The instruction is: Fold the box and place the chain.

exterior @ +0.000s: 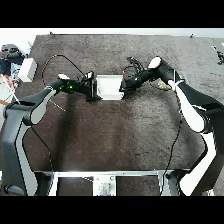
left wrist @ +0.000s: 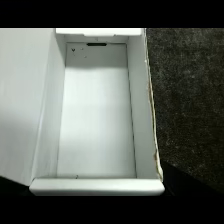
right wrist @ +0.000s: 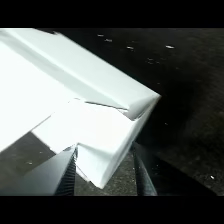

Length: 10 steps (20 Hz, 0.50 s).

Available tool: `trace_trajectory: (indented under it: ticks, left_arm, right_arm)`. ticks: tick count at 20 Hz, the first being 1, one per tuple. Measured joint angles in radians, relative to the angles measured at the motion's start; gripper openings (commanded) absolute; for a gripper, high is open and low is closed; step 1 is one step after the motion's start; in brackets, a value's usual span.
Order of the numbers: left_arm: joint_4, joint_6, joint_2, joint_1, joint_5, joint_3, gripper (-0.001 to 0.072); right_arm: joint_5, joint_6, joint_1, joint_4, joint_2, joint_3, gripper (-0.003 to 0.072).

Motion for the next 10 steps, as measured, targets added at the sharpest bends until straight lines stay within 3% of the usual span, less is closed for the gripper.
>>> trace_trajectory:
  ticks: [10]
  left_arm:
    - [0.0, 0.0, 0.0, 0.0, 0.0, 0.0, 0.0286]
  right_arm:
    - [-0.067, 0.237, 0.124, -0.316, -0.007, 0.035, 0.0386]
